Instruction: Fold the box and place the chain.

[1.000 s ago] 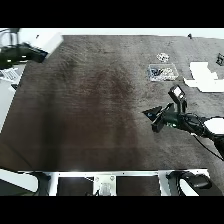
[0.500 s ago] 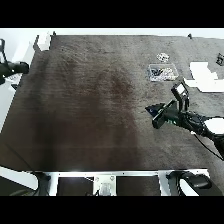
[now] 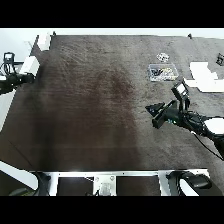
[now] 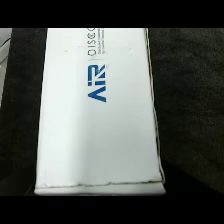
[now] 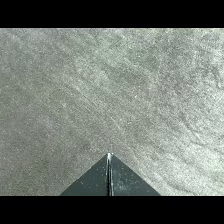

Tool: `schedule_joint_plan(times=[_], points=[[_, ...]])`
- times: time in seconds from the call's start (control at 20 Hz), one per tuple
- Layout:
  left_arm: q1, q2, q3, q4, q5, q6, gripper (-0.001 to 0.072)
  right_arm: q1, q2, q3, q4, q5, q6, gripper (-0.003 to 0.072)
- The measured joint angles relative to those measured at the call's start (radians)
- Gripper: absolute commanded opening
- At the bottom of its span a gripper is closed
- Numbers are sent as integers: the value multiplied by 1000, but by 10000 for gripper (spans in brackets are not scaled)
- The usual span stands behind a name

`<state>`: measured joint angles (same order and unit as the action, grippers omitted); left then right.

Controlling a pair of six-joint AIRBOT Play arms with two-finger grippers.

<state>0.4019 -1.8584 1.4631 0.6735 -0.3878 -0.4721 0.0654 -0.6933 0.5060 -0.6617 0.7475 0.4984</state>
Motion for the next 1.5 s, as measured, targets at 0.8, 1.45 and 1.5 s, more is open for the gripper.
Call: schedule_joint_plan(times=[0.8, 1.45, 1.5], points=[[-1, -5, -14, 24, -19, -2, 285, 0, -6, 0, 7, -26, 25, 8], [4, 45, -14, 182, -69, -21, 720, 0, -7, 0, 7, -26, 26, 534], [7, 65, -14, 192, -86, -21, 720, 0, -7, 0, 7, -26, 26, 534]])
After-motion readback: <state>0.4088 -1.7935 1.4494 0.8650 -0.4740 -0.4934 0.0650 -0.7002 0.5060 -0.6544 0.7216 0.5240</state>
